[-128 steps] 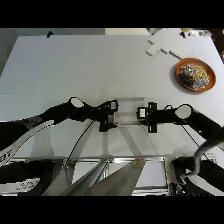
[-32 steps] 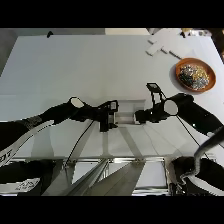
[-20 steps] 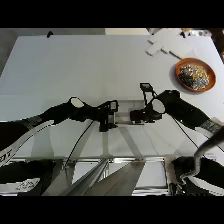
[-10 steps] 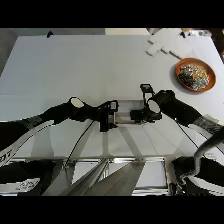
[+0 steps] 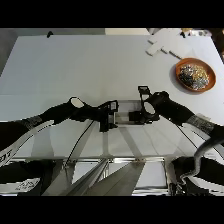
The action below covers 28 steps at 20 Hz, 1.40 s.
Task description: Fold the box and place the chain.
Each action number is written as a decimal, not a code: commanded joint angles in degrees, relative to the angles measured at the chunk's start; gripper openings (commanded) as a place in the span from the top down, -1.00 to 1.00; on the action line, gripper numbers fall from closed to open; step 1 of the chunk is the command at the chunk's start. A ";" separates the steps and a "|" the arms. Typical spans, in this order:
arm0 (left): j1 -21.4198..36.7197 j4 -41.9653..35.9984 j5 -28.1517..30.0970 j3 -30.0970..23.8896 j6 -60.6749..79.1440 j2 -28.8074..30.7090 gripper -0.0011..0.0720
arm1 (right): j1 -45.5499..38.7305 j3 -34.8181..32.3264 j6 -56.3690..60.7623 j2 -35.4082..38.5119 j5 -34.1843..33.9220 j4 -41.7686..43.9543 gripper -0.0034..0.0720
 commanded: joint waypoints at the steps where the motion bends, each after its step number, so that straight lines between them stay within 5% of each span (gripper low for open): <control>1: 0.02 -0.04 0.11 -0.02 0.00 0.00 0.34 | 0.24 0.07 0.44 -0.90 1.40 -0.13 0.46; 4: 0.02 -0.04 0.11 -0.02 0.00 0.00 0.34 | 0.24 0.07 0.44 -0.94 1.36 -0.31 0.84; 7: 0.02 -0.07 0.09 -0.02 -0.02 -0.02 0.34 | 0.24 0.07 0.37 -0.94 1.25 -0.70 0.88; 8: 0.02 -0.04 0.13 -0.02 0.00 0.00 0.34 | 0.24 0.07 0.04 -0.94 0.92 -0.70 0.86; 10: 0.02 -0.04 0.11 -0.02 0.00 0.00 0.34 | 0.24 0.07 0.09 -0.94 0.02 -0.66 0.41; 17: 0.02 -0.04 0.11 -0.02 0.00 0.00 0.34 | 0.24 0.07 2.03 -0.94 -0.26 -2.62 0.52; 18: 0.02 -0.04 0.11 -0.02 -0.02 0.00 0.34 | 0.24 0.07 2.01 -0.94 -0.48 -2.80 0.46; 20: 0.02 -0.04 0.11 -0.02 -0.02 0.00 0.34 | 0.24 0.07 1.92 -0.85 -0.52 -3.02 0.00; 28: 0.02 -0.04 0.11 -0.02 0.00 0.00 0.34 | 0.17 0.09 1.70 1.81 0.13 -4.07 0.02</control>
